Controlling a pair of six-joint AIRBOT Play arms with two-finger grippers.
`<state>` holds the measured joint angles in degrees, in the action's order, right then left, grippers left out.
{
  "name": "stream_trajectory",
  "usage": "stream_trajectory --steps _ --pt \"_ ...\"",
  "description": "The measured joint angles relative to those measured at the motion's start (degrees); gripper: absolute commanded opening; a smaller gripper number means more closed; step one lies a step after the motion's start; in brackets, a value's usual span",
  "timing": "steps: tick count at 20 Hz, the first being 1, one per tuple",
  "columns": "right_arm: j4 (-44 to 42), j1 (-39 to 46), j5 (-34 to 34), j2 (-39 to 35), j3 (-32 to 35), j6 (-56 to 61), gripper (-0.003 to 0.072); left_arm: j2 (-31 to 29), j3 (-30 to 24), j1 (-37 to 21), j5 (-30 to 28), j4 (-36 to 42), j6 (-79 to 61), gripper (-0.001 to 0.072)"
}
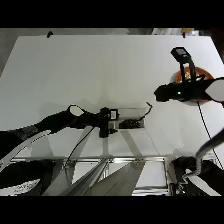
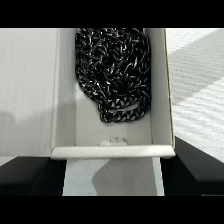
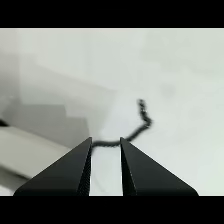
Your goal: Fold the box and place the chain.
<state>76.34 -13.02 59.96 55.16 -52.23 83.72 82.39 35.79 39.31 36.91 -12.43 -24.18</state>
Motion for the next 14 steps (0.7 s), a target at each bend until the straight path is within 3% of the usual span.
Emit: stream_trajectory --steps 8,14 --pt "2.6 -0.3 -1.1 19.4 -0.1 -8.2 0.02 0.0 0.0 0.0 0.0 0.0 0.0 0.0363" --pt "4.5 -1.1 -4.0 25.4 -0.1 -9.4 0.0198 0.0 0.0 0.0 0.0 0.0 0.0 0.0363"
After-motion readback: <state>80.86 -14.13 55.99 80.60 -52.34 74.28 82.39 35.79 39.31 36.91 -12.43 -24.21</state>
